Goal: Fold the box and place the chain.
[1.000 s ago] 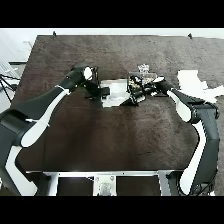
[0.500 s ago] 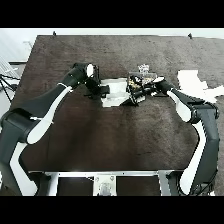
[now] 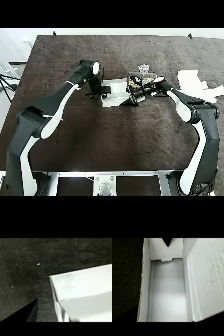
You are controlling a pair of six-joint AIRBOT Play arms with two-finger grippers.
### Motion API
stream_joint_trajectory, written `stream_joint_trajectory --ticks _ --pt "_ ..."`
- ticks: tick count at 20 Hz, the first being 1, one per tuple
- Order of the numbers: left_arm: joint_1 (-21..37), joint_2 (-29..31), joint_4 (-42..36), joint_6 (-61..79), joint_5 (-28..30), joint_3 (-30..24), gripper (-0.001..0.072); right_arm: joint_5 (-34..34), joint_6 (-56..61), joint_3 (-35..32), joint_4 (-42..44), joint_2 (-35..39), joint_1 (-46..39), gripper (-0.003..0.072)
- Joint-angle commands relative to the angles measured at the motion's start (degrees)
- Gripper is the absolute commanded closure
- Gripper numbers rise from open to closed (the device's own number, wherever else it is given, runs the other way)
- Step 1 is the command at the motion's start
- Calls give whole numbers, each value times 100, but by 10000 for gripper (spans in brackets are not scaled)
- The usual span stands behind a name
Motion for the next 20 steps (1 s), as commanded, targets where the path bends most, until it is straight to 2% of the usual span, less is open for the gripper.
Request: stream_joint_trajectory --ticks 1,8,9,10,11,13,15,20 --pt "-26 -175 114 -289 -374 262 289 0 2 -2 0 0 -4 251" --pt "-76 -275 260 -326 -544 262 292 2 2 -2 0 0 -4 250" --pt "-92 -289 275 -323 -535 262 330 2 2 -2 0 0 -4 251" --pt "-92 -299 275 -319 -520 262 519 2 2 -2 0 0 -4 251" --pt "-92 -310 275 -299 -498 262 569 2 2 -2 0 0 -4 251" --pt "-92 -334 275 -271 -496 267 570 2 2 -2 0 0 -4 251" --pt "-109 -341 343 -149 -435 267 687 2 2 -2 0 0 -4 251" --pt "-127 -345 372 26 -271 267 687 2 2 -2 0 0 -4 251"
